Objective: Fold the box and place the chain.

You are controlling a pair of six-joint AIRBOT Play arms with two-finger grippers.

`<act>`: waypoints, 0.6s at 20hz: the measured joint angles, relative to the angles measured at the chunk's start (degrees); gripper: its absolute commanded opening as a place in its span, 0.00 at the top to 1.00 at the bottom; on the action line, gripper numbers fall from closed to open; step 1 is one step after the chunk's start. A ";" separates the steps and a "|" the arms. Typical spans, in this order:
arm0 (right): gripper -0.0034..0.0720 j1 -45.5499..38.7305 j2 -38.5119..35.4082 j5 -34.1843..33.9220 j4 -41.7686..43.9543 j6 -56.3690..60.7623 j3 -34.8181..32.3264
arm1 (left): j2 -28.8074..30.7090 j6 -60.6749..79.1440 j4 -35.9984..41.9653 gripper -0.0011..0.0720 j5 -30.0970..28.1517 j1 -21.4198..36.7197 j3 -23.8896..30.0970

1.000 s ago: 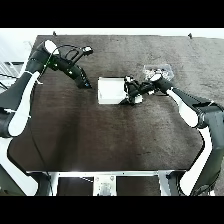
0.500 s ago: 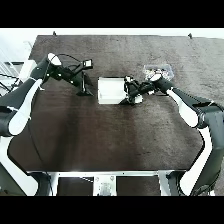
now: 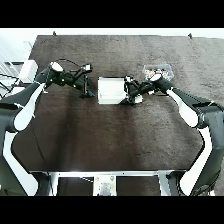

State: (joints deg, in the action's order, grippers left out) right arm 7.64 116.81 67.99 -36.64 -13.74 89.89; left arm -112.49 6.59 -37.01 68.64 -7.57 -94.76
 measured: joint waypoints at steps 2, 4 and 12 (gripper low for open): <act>0.22 -0.02 0.00 0.00 0.00 0.00 0.00 | -0.96 3.30 3.91 0.00 1.66 1.46 0.02; 0.22 0.00 0.00 0.00 0.00 0.00 0.00 | -1.70 5.90 6.03 0.00 2.82 2.23 0.04; 0.22 -0.02 0.00 0.00 0.00 -0.02 0.00 | -4.96 11.26 8.85 0.00 5.18 2.21 0.04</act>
